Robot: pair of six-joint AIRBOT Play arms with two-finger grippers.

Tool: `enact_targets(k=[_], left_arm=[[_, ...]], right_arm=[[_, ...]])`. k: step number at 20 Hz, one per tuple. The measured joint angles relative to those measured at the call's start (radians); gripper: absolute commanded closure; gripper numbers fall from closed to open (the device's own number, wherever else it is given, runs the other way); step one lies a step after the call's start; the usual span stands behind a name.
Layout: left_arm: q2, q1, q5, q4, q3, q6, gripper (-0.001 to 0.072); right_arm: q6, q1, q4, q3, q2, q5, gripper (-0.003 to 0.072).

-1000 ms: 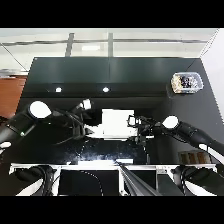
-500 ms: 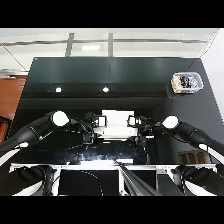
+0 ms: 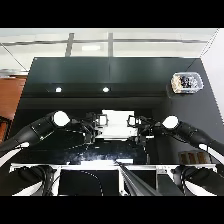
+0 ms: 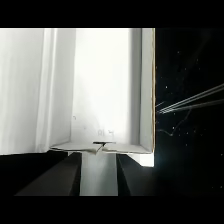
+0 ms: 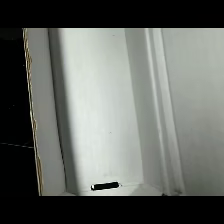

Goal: Fold the box and place the chain.

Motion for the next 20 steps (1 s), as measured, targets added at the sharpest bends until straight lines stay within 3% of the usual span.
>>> enact_targets(k=[10,11,12,13,14,15,16,18,19,20], left_arm=[[-0.050,-0.012,-0.004,-0.168,0.000,0.001,0.0450],[-0.054,-0.012,-0.002,-0.172,0.000,0.003,0.0425],[-0.058,-0.013,0.000,-0.173,0.000,0.004,0.0276],[-0.060,-0.013,0.000,-0.173,0.000,0.004,0.0231],[-0.061,-0.013,0.002,-0.172,0.000,0.004,0.0235],[-0.062,-0.013,0.002,-0.171,0.000,0.004,0.0326],[-0.063,-0.013,0.002,-0.169,0.000,0.004,0.0497],[-0.064,-0.014,0.000,-0.167,0.000,0.007,0.0377],[-0.064,-0.014,0.001,-0.167,0.000,0.006,0.0413],[-0.064,-0.014,0.002,-0.166,0.000,0.005,0.0599]], right_arm=[[-0.001,0.000,-0.001,0.000,0.000,0.000,0.0213],[-0.001,0.000,-0.001,0.000,0.000,0.000,0.0213],[-0.001,0.000,-0.001,0.000,0.000,0.000,0.0213],[0.000,0.000,-0.001,0.000,0.000,0.000,0.0213],[0.000,0.000,-0.001,0.000,0.000,0.000,0.0213],[0.000,0.000,-0.001,0.000,0.000,0.000,0.0213],[0.000,0.000,-0.001,0.000,0.000,0.000,0.0213],[0.001,0.000,0.000,0.000,0.000,0.000,0.0213],[0.000,0.000,0.000,0.000,0.000,0.000,0.0213],[0.000,0.000,0.000,0.000,0.000,0.000,0.0213]])
